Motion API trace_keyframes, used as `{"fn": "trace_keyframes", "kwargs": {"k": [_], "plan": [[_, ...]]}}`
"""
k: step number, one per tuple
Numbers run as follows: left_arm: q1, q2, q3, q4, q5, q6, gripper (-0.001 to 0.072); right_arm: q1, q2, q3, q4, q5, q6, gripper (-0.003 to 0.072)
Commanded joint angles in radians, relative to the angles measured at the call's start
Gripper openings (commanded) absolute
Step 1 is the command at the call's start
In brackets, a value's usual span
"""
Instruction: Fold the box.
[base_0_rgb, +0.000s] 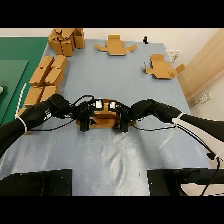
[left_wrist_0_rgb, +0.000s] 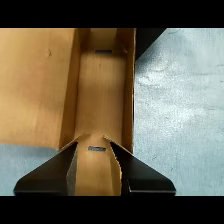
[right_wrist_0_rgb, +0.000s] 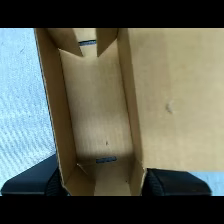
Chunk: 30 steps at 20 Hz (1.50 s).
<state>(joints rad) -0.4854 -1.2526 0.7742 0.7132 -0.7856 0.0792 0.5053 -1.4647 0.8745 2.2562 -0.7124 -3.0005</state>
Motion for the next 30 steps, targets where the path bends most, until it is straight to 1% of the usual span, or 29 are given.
{"fn": "trace_keyframes", "kwargs": {"k": [1, 4, 6, 7, 8, 12, 15, 16, 17, 18, 19, 20, 22, 24, 26, 28, 29, 30], "plan": [[-0.001, -0.001, 0.001, -0.026, 0.012, 0.018, 0.0292, 0.001, 0.0, -0.001, 0.0, -0.004, 0.0, 0.0345], [-0.001, -0.02, 0.001, -0.045, 0.008, 0.019, 0.0293, 0.001, 0.0, -0.001, 0.0, -0.005, 0.0, 0.0345], [-0.001, -0.036, 0.001, -0.045, -0.015, 0.019, 0.0296, 0.001, 0.001, -0.001, 0.0, -0.006, 0.0, 0.0345], [-0.001, -0.042, 0.001, -0.045, -0.027, 0.019, 0.0369, 0.001, 0.0, -0.001, 0.0, -0.006, 0.0, 0.0345], [-0.001, -0.048, 0.004, -0.045, -0.037, 0.015, 0.0527, 0.001, 0.0, -0.001, 0.0, -0.006, 0.0, 0.0345], [0.0, -0.05, 0.005, -0.042, -0.004, 0.01, 0.0536, 0.001, 0.0, -0.001, 0.0, -0.008, 0.0, 0.0345], [0.001, -0.05, 0.008, -0.04, 0.001, 0.008, 0.0532, 0.001, 0.0, -0.001, 0.0, -0.008, 0.0, 0.0345], [0.001, -0.045, 0.012, -0.035, 0.0, -0.01, 0.0493, 0.001, 0.0, -0.001, 0.0, -0.008, 0.0, 0.0345], [0.001, -0.033, 0.014, -0.02, -0.003, -0.025, 0.0309, 0.001, 0.0, -0.001, 0.0, -0.008, 0.0, 0.0345], [0.002, -0.013, 0.018, 0.013, -0.023, -0.028, 0.0061, 0.001, 0.0, -0.001, 0.0, -0.008, 0.0, 0.0345], [0.006, 0.012, 0.018, 0.039, -0.047, -0.028, 0.0021, 0.001, 0.0, -0.001, 0.0, -0.008, 0.0, 0.0345], [0.015, 0.043, 0.018, 0.057, -0.07, -0.058, 0.002, 0.001, 0.0, -0.001, -0.001, -0.008, 0.0, 0.0345], [0.053, 0.107, 0.018, 0.083, -0.107, -0.196, 0.0018, 0.001, 0.0, -0.001, 0.0, -0.009, 0.0, 0.0345], [0.129, 0.167, 0.017, 0.079, -0.184, -0.281, 0.0015, 0.001, 0.0, -0.001, 0.0, -0.01, 0.0, 0.0345], [0.239, 0.218, 0.015, 0.04, -0.232, -0.359, 0.0014, 0.001, 0.0, -0.001, -0.001, -0.01, 0.0, 0.0345], [0.384, 0.257, -0.001, -0.048, -0.25, -0.427, 0.0014, 0.001, 0.0, -0.001, 0.0, -0.01, 0.0, 0.0345], [0.459, 0.264, -0.01, -0.068, -0.25, -0.546, 0.0014, 0.001, 0.0, -0.001, 0.0, -0.011, 0.0, 0.0345], [0.519, 0.262, -0.017, -0.049, -0.254, -0.685, 0.0014, 0.001, 0.0, -0.001, 0.0, -0.012, 0.0, 0.0346]]}}
